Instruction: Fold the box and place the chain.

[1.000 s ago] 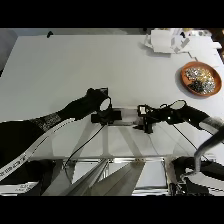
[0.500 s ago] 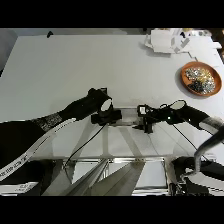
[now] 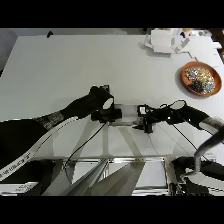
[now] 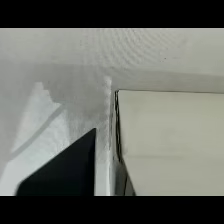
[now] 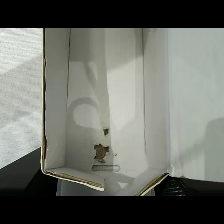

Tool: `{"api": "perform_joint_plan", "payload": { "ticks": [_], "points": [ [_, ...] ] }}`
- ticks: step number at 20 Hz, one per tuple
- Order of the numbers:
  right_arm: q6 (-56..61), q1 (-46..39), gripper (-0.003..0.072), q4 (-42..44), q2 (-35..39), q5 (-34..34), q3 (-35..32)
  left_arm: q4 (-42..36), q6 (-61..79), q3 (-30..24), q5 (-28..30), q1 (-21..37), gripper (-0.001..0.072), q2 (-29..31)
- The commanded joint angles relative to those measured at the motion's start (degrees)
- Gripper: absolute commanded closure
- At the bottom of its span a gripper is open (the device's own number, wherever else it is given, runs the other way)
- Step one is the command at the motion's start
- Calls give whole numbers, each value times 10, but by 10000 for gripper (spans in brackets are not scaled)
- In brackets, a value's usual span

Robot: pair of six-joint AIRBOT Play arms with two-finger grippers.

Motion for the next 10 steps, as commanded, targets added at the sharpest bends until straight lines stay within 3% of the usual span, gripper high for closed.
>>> {"api": "perform_joint_plan", "payload": {
  "ticks": [1, 5, 8, 10],
  "points": [
    [0, 0, 389, 0, 0, 0, 0, 3, 3, 1, -5, -6, 612, -12],
    [0, 0, 389, 0, 0, 0, 0, 4, 3, 1, -5, -12, 706, -14],
    [0, 0, 389, 0, 0, 0, 0, 4, 3, 1, -5, -16, 706, -14],
    [0, 0, 389, 0, 0, 0, 0, -1, 3, 1, -6, -17, 640, -13]
  ]
}}
